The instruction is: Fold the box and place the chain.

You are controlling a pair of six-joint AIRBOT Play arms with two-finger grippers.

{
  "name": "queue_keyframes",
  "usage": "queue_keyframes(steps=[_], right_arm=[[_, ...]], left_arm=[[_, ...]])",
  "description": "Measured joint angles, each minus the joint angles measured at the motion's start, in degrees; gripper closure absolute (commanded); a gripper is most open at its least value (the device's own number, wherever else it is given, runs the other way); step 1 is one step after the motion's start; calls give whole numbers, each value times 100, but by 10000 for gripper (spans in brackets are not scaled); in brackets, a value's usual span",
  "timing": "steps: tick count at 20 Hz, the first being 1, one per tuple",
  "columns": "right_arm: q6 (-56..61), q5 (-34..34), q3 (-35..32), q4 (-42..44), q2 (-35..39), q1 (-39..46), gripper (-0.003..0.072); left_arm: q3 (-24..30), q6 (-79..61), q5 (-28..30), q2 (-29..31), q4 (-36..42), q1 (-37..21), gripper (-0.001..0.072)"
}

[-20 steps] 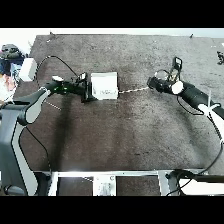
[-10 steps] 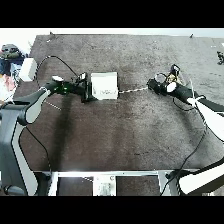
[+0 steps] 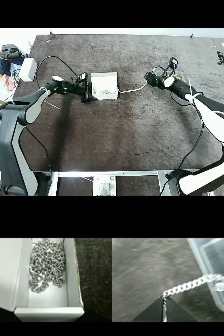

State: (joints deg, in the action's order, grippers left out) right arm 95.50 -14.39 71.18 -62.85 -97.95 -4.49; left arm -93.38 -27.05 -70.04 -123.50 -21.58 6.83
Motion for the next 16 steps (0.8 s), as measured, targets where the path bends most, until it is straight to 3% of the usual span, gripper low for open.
queue_keyframes(steps=[7,11,16], right_arm=[[-562,-610,20,-66,1668,-955,675],[-693,-608,33,-173,2452,-1556,675],[-732,-179,127,-302,2774,-2205,675]], left_arm=[[0,2,0,0,0,0,492],[0,2,0,0,0,0,492],[0,2,0,0,0,0,492]])
